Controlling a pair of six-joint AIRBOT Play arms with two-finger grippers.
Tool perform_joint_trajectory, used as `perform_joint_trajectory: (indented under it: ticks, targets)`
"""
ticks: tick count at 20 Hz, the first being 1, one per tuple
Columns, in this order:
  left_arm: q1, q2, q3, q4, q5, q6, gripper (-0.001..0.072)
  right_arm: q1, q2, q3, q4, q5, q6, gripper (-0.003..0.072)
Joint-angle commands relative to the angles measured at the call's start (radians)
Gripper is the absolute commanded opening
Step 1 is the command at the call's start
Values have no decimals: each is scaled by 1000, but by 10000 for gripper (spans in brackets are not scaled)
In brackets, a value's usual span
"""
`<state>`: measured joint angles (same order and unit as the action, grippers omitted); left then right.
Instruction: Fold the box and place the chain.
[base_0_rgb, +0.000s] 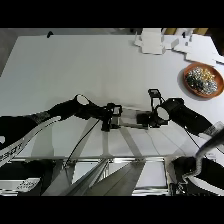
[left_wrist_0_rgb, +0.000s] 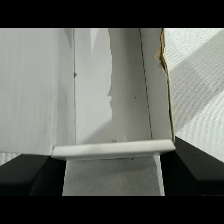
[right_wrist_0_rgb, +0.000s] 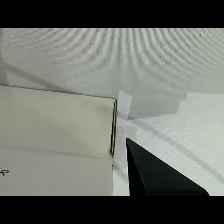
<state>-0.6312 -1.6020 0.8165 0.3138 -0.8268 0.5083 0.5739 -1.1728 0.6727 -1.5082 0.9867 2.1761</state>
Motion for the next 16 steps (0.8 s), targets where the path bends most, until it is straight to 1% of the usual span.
perform_joint_trajectory:
  ticks: [1, 4, 9, 10, 11, 12, 13, 16]
  targets:
    - [0, 0, 1, 0, 0, 0, 136, -12, 1, 0, -4, -11, 0, 282]
    - [0, 0, 0, 0, 0, 0, 136, -12, 0, 0, -4, -46, 1, 282]
    - [0, 0, 1, 0, 0, 0, 136, -12, -31, -7, 26, -40, 1, 270]
    - [0, 0, 0, 0, 0, 0, 136, -12, -31, -15, 46, -37, 0, 223]
    - [0, 1, 0, 0, 0, 0, 136, -12, -31, -21, 49, -38, 0, 160]
    - [0, 1, 0, 0, 0, 0, 136, -12, -31, -24, 44, -38, 0, 78]
    - [0, 1, 0, 1, 0, 0, 136, -12, -31, -25, 43, -31, 0, 38]
    - [0, 1, 0, 0, 0, 0, 136, -12, -30, -25, 50, -22, 0, 37]
